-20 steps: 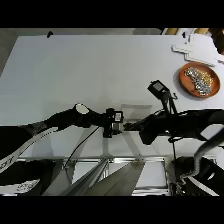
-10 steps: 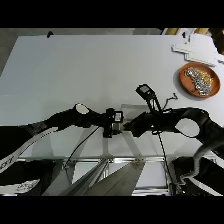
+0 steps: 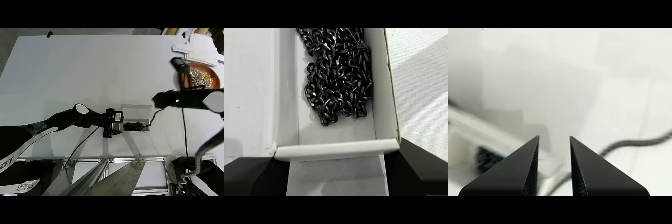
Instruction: Fold the box and place the chain.
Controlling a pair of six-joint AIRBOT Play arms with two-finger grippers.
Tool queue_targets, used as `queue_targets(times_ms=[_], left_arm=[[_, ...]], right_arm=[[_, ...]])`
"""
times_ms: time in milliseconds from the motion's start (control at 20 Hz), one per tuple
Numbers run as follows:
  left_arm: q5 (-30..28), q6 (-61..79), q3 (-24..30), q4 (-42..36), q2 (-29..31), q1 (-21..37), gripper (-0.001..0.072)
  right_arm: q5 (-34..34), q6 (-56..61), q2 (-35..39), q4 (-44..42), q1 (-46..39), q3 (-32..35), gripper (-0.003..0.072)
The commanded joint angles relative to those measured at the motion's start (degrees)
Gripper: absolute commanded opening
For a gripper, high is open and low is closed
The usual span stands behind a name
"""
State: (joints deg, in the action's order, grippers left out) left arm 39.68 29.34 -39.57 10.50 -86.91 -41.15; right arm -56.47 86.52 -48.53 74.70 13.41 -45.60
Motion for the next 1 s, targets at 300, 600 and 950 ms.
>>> queue_targets(times_ms=[300,600,950], left_arm=[[0.0,0.02,0.0,0.02,-0.02,-0.02,0.0274],[0.0,0.02,0.0,0.02,-0.02,-0.02,0.0274],[0.0,0.02,0.0,0.02,-0.02,-0.02,0.0274]], right_arm=[[-2.19,0.63,-13.6,7.13,-9.66,0.61,0.0222],[0.37,0.61,-17.79,9.81,-9.66,4.31,0.0301],[3.98,0.46,-22.43,9.51,-9.66,4.31,0.0301]])
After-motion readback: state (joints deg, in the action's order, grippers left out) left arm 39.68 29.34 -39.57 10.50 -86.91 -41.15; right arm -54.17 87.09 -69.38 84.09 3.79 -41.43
